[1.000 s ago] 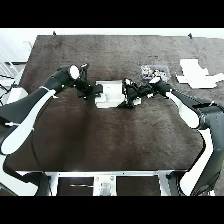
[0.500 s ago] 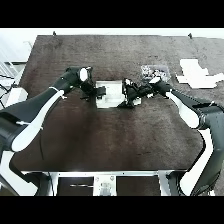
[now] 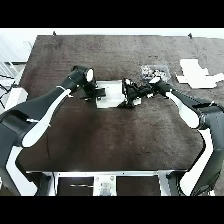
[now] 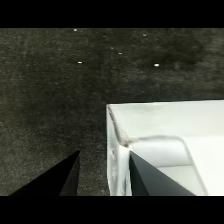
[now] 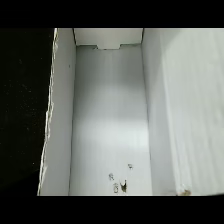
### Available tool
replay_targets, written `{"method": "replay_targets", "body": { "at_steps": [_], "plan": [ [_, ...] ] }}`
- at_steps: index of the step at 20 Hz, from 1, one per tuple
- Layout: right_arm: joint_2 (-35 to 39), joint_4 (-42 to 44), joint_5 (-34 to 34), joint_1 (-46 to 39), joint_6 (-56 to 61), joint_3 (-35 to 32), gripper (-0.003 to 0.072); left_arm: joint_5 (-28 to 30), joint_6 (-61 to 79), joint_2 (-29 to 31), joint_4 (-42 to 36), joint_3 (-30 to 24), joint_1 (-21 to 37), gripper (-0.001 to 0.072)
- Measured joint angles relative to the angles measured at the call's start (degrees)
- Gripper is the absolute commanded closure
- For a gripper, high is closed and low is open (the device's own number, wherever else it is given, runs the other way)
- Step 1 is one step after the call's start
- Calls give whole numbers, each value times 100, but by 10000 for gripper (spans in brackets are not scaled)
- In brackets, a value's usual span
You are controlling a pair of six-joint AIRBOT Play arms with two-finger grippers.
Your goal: Fold the box and place the chain.
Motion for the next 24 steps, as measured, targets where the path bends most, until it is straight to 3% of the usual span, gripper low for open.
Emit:
{"method": "replay_targets", "body": {
  "at_steps": [6, 10, 12, 13, 15, 20, 21, 23, 24],
  "plan": [
    [0, -2, 2, 0, 0, 0, 99, -492, -59, -413, 94, 581, -72, 359],
    [0, -2, 7, 0, 0, 0, 99, -723, -33, -546, 118, 800, -81, 540],
    [0, 2, 9, 2, 0, 0, 100, -769, -11, -568, 144, 844, -90, 541],
    [0, 4, 7, 2, 0, 0, 99, -776, -4, -581, 168, 857, -90, 627],
    [0, 13, 7, 11, 2, 0, 99, -791, 22, -588, 186, 874, -90, 689],
    [0, 2, 7, 4, 2, 0, 99, -798, 114, -623, 225, 892, -87, 688],
    [0, 2, 7, 4, 2, 0, 99, -807, 120, -634, 227, 894, -87, 686],
    [0, -4, 4, 4, -2, 2, 100, -850, 203, -662, 256, 898, -85, 327],
    [0, -22, 2, 0, -2, 0, 99, -898, 267, -686, 256, 914, -74, 327]
  ]
}}
